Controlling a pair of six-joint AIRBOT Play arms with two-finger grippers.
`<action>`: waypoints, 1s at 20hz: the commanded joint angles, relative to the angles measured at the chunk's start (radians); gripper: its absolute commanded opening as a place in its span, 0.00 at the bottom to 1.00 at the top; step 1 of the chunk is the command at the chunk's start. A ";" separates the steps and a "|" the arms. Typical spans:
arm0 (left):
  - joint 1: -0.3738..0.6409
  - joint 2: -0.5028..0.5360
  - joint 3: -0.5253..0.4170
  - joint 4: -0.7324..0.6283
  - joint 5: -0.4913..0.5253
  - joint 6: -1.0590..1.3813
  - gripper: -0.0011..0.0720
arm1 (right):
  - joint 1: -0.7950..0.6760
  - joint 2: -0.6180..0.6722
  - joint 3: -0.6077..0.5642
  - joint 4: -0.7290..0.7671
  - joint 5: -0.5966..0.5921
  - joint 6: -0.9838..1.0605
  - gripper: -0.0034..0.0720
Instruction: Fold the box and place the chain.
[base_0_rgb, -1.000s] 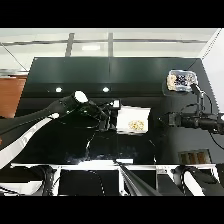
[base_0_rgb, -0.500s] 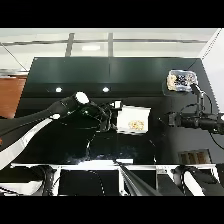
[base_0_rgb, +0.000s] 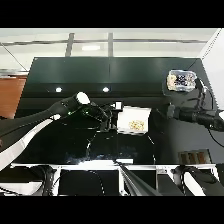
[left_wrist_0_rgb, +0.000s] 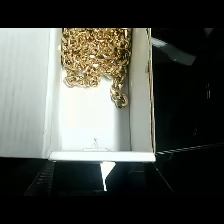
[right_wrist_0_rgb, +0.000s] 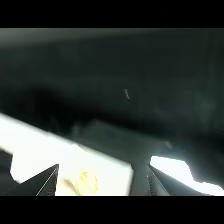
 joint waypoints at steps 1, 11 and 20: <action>-0.001 -0.001 0.000 0.006 0.003 -0.001 0.56 | 0.091 -0.107 0.061 0.065 -0.088 0.011 0.87; -0.001 -0.001 -0.001 0.006 0.006 -0.001 0.56 | 0.211 -0.220 0.183 -0.169 0.237 -0.489 0.85; -0.001 -0.001 -0.001 0.005 0.005 -0.001 0.56 | 0.314 -0.222 0.189 -0.189 0.220 -0.690 0.85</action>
